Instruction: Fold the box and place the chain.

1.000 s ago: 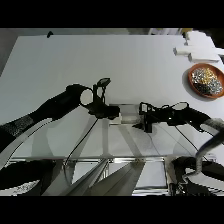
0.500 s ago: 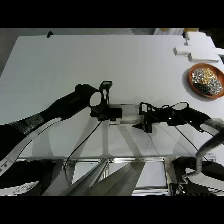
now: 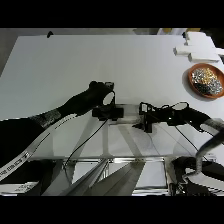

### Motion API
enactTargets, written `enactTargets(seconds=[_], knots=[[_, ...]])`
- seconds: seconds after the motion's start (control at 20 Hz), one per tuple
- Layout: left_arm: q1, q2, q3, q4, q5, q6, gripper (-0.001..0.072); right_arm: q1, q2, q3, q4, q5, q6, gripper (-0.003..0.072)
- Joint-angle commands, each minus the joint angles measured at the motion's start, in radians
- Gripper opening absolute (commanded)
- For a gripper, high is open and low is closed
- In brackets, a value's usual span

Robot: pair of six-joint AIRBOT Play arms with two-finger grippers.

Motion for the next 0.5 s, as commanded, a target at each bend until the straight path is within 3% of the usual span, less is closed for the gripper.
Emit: enactTargets(seconds=[0.0,0.1,0.45], knots=[[-0.008,-0.022,0.015,0.034,-0.014,-0.094,0.0340,0.001,0.000,0.000,0.000,0.000,0.000,0.0398],[-0.009,-0.029,0.015,0.021,-0.014,-0.095,0.0308,0.001,0.000,0.000,0.000,0.000,0.000,0.0398],[-0.029,-0.077,0.015,-0.001,-0.017,-0.093,0.0301,0.001,0.000,0.000,0.000,0.000,0.000,0.0398]])
